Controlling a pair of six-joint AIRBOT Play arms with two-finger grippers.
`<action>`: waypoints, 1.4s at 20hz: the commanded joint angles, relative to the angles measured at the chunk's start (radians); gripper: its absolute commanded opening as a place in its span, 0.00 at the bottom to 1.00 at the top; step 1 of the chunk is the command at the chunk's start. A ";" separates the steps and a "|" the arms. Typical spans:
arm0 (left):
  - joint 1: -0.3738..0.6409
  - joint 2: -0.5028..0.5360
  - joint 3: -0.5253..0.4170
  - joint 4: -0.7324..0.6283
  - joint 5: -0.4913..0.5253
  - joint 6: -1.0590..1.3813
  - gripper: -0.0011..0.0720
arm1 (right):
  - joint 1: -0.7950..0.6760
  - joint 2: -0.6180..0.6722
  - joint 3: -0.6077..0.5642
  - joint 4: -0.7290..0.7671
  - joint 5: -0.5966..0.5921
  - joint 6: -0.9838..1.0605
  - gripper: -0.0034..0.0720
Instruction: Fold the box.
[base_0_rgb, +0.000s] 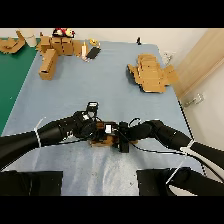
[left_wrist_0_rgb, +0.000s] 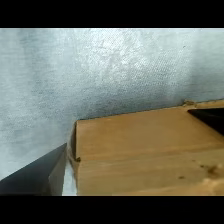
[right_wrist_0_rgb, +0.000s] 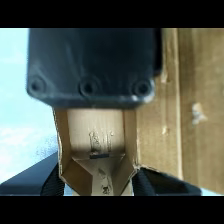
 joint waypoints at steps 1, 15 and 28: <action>-0.002 -0.009 0.002 0.005 0.026 0.000 0.52 | 0.000 0.000 0.001 0.000 0.000 0.000 0.70; -0.002 -0.010 0.002 -0.017 -0.008 0.008 0.53 | 0.000 0.000 0.001 0.000 0.000 0.000 0.70; 0.021 0.083 0.002 0.018 -0.114 0.013 0.75 | 0.000 0.000 0.001 0.000 0.000 0.000 0.70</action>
